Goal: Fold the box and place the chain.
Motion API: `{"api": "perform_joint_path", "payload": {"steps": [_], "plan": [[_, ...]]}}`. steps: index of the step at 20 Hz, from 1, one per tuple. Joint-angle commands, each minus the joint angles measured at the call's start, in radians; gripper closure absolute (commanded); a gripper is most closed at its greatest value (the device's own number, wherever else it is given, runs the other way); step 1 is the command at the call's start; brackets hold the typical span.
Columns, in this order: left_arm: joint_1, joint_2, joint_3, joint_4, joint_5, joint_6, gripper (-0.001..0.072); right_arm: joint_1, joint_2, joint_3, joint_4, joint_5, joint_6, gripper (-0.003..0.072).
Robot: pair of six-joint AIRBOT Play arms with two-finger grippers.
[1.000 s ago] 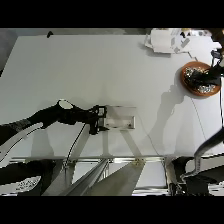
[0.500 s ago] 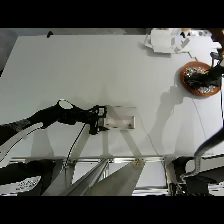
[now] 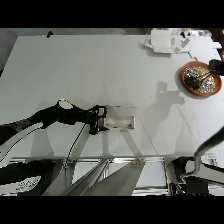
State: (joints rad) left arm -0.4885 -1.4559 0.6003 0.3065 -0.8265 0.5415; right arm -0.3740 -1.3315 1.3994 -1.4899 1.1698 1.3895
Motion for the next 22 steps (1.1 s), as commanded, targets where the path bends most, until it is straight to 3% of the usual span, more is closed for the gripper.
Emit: {"api": "perform_joint_path", "payload": {"steps": [1,8,11,18,22], "plan": [[0.001,0.001,0.001,0.0,0.0,0.0,0.056,0.0,0.177,0.0,0.163,0.111,-0.077,0.067],[0.001,0.001,0.001,0.0,0.0,0.0,0.056,0.001,0.478,0.0,0.441,0.304,-0.111,0.067],[0.001,0.001,0.001,0.0,0.0,0.0,0.056,0.018,0.566,-0.002,0.503,0.318,-0.113,0.067],[0.001,0.0,0.001,0.0,0.0,0.0,0.056,0.377,0.657,-0.045,0.501,0.386,-0.077,0.067],[0.001,0.001,0.001,0.001,0.0,0.0,0.056,0.571,0.656,-0.093,0.502,0.335,-0.027,0.067]]}}
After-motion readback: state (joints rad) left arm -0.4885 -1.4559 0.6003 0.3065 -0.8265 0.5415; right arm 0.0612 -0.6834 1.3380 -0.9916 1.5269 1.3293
